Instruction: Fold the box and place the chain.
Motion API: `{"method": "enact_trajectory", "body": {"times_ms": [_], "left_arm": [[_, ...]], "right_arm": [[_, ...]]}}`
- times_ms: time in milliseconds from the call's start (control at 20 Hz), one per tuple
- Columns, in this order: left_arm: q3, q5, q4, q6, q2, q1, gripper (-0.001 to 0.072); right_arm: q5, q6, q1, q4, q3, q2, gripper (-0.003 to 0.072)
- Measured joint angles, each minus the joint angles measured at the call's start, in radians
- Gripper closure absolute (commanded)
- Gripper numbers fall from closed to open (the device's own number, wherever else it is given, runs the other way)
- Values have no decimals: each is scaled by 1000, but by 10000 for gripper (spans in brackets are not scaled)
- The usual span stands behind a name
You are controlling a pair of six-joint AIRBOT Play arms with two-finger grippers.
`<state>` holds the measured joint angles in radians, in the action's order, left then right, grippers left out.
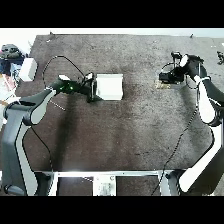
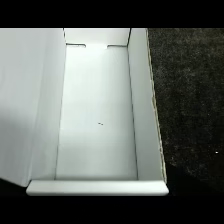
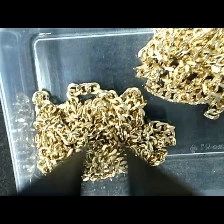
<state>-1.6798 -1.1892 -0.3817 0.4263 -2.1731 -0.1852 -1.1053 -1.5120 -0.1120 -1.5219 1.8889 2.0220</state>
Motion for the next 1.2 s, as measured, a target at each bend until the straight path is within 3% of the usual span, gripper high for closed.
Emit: {"method": "enact_trajectory", "body": {"times_ms": [450,500,550,800,1200], "left_arm": [[0,0,0,0,0,0,292],[0,0,0,0,0,0,292],[0,0,0,0,0,0,292],[0,0,0,0,0,0,292],[0,0,0,0,0,0,292]], "right_arm": [[-11,-5,0,8,0,6,473],[-11,-5,0,10,0,10,660],[-6,-6,0,11,1,13,671],[0,-5,0,18,0,-5,672],[8,19,0,19,0,-139,673]]}}
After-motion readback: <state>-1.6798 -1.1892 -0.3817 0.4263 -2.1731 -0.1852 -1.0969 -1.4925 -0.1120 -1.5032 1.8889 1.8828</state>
